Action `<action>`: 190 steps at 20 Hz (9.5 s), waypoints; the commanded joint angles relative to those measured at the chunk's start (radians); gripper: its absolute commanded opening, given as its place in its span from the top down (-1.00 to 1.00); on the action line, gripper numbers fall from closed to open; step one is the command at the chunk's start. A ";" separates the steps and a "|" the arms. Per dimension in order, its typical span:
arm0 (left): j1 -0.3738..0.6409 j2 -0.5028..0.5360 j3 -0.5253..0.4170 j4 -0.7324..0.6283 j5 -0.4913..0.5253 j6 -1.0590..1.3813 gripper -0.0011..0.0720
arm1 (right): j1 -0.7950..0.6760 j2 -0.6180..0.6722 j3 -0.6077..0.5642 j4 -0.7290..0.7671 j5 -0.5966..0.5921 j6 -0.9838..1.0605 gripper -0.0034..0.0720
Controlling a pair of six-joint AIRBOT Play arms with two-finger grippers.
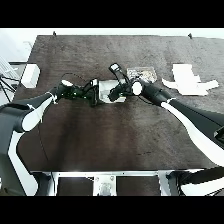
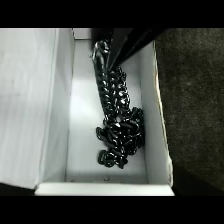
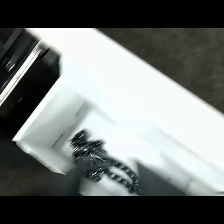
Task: Fold the box and place the chain.
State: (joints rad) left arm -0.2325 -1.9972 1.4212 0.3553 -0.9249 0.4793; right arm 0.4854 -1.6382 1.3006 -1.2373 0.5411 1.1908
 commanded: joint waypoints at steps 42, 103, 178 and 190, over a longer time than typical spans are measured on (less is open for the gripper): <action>0.000 0.000 0.000 0.000 0.000 0.000 -0.17 | -0.354 0.101 0.205 0.386 0.275 -0.223 0.90; 0.000 0.000 0.000 0.000 0.000 0.000 -0.17 | 0.127 0.415 0.122 -0.446 0.170 0.406 0.90; 0.000 0.000 0.000 0.000 0.000 0.000 -0.17 | -0.262 0.144 0.129 0.249 0.077 -0.024 0.90; 0.000 0.000 0.000 0.000 0.000 0.000 -0.17 | -0.153 0.322 0.126 0.151 0.284 -0.021 0.90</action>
State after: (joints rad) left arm -0.2321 -1.9972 1.4212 0.3550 -0.9249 0.4789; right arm 0.2939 -1.3369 1.4288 -1.0702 0.7845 1.1690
